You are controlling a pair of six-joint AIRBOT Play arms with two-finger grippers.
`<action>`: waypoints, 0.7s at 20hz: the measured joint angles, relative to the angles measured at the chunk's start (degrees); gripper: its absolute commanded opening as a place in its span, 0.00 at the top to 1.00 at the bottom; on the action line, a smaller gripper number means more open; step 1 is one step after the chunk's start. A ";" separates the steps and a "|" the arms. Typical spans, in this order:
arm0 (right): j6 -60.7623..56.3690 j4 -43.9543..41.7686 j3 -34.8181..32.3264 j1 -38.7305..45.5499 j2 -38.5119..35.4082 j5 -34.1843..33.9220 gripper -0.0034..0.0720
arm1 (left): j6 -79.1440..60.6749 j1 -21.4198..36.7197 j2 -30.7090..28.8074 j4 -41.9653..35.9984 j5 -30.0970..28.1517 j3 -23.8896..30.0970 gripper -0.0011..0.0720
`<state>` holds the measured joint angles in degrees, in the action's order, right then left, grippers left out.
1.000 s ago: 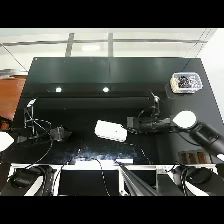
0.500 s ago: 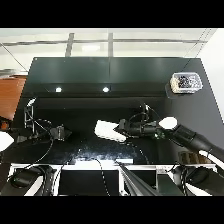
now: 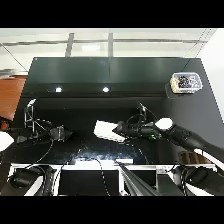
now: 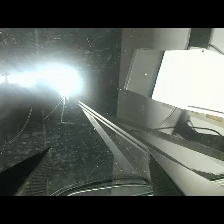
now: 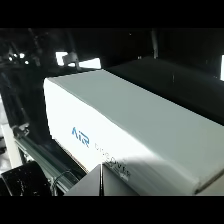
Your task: Fold the box and place the chain.
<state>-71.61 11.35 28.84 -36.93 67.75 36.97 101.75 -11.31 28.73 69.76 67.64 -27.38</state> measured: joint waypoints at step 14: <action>6.43 7.10 4.57 22.88 -10.67 22.05 0.77 | -33.53 0.00 13.57 -16.22 -1.46 -6.54 0.01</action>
<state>-65.19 18.46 33.41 -14.04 57.08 59.02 68.23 -11.31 42.30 53.54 66.17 -33.91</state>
